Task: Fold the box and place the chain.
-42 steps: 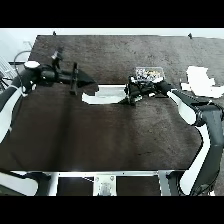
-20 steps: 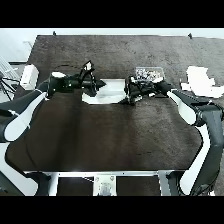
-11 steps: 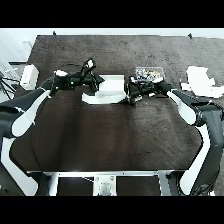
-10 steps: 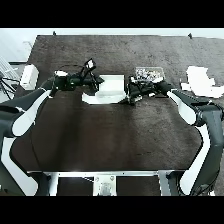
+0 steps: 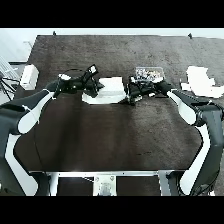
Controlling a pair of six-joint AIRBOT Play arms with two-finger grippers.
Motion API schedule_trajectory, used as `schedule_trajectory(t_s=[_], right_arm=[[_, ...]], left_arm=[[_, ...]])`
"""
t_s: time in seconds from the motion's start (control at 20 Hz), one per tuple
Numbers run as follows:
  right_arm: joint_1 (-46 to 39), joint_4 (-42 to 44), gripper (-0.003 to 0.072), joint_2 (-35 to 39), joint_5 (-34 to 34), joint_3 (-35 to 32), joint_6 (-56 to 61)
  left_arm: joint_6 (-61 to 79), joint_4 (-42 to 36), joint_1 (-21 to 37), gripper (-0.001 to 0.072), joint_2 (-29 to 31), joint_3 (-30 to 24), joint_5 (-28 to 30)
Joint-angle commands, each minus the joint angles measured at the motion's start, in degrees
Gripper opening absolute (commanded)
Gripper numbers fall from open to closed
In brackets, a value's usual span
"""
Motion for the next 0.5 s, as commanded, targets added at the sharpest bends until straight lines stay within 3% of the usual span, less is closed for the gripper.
schedule_trajectory(t_s=[0.0, 0.2, 0.45], right_arm=[[0.0, 0.0, 0.0496, 0.0, 0.0, 0.0, 0.0], [0.0, 0.0, 0.0496, 0.0, 0.0, 0.0, 0.0], [0.0, 0.0, 0.0496, 0.0, 0.0, 0.0, 0.0]], left_arm=[[-0.5, 3.0, -0.7, 0.0016, -0.3, 0.0, 0.5], [-0.2, 2.7, 0.0, 0.0018, 0.6, 0.2, -0.2], [-0.7, 3.1, 3.9, 0.002, 5.8, 1.7, -7.6]])
